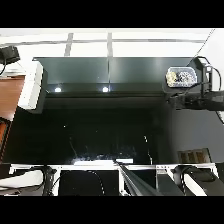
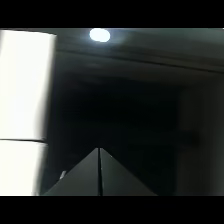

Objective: Fold the box and place the chain.

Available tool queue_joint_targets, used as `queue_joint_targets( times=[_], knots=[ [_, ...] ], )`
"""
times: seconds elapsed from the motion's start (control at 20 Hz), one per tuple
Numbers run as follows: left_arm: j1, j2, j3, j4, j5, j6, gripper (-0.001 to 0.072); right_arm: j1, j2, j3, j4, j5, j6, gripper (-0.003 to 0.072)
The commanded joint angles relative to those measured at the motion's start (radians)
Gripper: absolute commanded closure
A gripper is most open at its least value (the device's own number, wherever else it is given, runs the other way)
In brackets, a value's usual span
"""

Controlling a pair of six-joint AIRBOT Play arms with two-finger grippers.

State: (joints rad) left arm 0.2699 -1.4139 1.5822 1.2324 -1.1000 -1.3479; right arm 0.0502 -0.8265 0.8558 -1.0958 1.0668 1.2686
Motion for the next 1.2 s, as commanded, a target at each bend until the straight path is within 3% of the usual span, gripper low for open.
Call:
queue_joint_targets(
  times=[0.0,0.05,0.15,0.3,0.4,0.6,1.15],
  knots=[
    [-0.153,0.156,-0.12,-0.018,-0.031,-0.03,0.0684,0.108,0.001,-0.07,-0.092,-0.252,-0.042,0.0675],
    [-0.218,0.221,-0.217,-0.017,0.032,0.023,0.0684,0.109,0.0,-0.119,-0.094,-0.353,-0.042,0.0675],
    [-0.349,0.386,-0.499,-0.016,0.2,0.157,0.0684,0.108,0.0,-0.211,-0.101,-0.494,-0.043,0.0675],
    [-0.417,0.596,-0.872,-0.018,0.392,0.154,0.0683,0.106,0.0,-0.263,-0.206,-0.488,-0.042,0.0675],
    [-0.417,0.698,-0.998,-0.018,0.42,0.154,0.0683,0.105,0.0,-0.263,-0.215,-0.422,-0.042,0.0674],
    [-0.417,0.793,-1.041,-0.018,0.414,0.155,0.0683,0.105,0.0,-0.263,-0.215,-0.413,-0.042,0.0674],
    [-0.417,0.794,-1.041,-0.018,0.416,0.155,0.0683,0.105,0.0,-0.263,-0.215,-0.413,-0.042,0.0674]
  ],
)
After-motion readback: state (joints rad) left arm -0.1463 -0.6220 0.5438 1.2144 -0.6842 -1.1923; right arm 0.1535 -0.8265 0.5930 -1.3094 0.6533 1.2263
